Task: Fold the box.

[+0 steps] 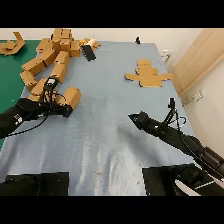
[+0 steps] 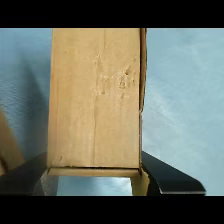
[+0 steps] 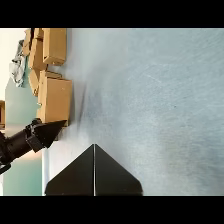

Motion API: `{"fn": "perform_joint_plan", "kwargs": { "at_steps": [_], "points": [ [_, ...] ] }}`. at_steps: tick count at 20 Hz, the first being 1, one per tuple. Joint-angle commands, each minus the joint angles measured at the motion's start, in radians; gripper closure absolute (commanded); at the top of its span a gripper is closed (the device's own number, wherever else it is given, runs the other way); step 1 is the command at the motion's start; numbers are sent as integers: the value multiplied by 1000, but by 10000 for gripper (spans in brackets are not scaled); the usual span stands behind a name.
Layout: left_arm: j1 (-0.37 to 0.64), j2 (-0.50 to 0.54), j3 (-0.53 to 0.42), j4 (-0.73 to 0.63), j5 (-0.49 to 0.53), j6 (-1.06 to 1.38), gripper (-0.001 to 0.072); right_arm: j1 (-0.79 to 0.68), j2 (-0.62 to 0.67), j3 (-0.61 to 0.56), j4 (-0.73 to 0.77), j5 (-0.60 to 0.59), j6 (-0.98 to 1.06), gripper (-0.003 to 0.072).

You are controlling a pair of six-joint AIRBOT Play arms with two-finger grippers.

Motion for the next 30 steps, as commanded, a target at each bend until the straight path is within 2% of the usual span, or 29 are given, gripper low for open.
{"fn": "perform_joint_plan", "kwargs": {
  "at_steps": [1, 9, 16, 18, 21, 25, 30],
  "points": [
    [16, -7, 7, 13, 90, -1, 189, 0, 0, 1, 1, 19, 9, 685],
    [15, -104, 113, 17, 90, -16, 189, 0, 1, 1, 7, 20, 9, 685],
    [15, -240, 334, 51, 75, -48, 188, 0, 1, 1, 7, 21, 9, 685],
    [15, -296, 410, 108, 56, -103, 188, 0, 1, 2, 7, 21, 9, 685],
    [16, -371, 507, 286, 10, -246, 189, 0, 1, 2, 7, 21, 9, 685],
    [16, -437, 576, 501, -37, -396, 189, 0, 1, 2, 7, 26, 9, 685],
    [30, -458, 583, 514, -64, -398, 188, -10, 1, 2, 7, 40, 9, 685]
  ]
}}
